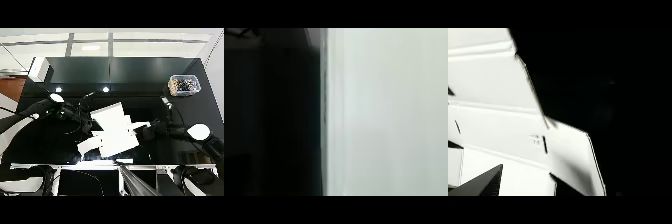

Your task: Fold the box and place the chain.

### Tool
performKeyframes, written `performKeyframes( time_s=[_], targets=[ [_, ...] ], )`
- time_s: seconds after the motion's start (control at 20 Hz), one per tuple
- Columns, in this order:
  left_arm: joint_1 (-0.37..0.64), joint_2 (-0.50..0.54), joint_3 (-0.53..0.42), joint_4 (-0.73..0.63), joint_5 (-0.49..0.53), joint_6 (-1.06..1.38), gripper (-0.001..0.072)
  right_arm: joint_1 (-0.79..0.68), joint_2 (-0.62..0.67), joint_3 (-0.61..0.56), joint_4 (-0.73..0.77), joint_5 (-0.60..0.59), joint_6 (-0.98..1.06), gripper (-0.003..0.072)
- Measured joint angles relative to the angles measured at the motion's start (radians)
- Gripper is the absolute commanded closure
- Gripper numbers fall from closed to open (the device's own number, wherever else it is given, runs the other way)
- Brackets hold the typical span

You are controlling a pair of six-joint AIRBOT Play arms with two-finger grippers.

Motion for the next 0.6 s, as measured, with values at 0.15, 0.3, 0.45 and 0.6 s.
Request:
performKeyframes(
  time_s=[0.15,0.3,0.45,0.6],
  targets=[
    [0.0,0.047,0.019,0.044,0.024,0.003,0.0691,-0.112,0.0,0.099,-0.1,0.079,0.008,-0.0017],
    [-0.001,0.116,0.026,0.111,0.075,0.009,0.0692,-0.218,0.0,0.2,-0.233,0.143,0.01,-0.0017],
    [-0.027,0.193,0.028,0.207,0.128,0.031,0.0692,-0.282,0.0,0.253,-0.335,0.163,-0.02,-0.0017],
    [-0.096,0.271,0.007,0.296,0.23,0.052,0.0692,-0.306,0.0,0.272,-0.396,0.168,-0.047,-0.0017]
  ],
)
